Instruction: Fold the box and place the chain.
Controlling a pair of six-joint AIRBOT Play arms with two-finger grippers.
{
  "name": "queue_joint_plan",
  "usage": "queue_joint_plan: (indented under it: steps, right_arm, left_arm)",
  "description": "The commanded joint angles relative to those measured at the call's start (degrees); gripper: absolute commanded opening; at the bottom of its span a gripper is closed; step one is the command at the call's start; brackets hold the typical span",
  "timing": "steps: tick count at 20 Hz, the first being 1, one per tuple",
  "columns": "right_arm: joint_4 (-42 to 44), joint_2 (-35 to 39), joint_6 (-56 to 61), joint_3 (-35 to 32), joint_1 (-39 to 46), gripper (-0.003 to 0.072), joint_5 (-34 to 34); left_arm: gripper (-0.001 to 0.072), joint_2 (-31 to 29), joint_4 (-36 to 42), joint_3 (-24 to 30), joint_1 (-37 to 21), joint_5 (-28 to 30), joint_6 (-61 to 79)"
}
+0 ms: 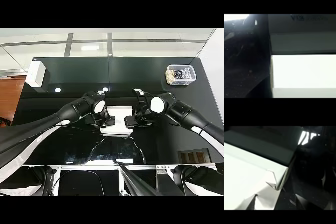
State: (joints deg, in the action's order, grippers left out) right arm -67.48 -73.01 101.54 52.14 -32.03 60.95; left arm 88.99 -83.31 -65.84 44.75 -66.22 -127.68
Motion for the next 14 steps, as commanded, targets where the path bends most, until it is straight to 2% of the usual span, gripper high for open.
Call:
queue_joint_plan:
  steps: [1,2,8,14]
  right_arm:
    - [-0.1,0.2,-2.4,0.8,1.0,0.0432,3.5]
    - [0.0,0.2,-2.7,0.8,1.4,0.0368,4.7]
    - [7.9,0.2,-7.8,0.8,1.8,0.0387,5.5]
    - [7.5,0.2,-7.8,0.8,4.0,0.0386,5.8]
  left_arm:
    - [0.0026,0.0,0.0,-0.1,0.0,-0.1,0.0]
    - [0.0026,0.0,0.0,-0.1,0.0,-0.1,0.0]
    - [0.0026,0.0,0.0,-0.1,0.0,-0.1,0.0]
    - [0.0026,0.0,0.0,-0.1,0.0,-0.1,0.0]
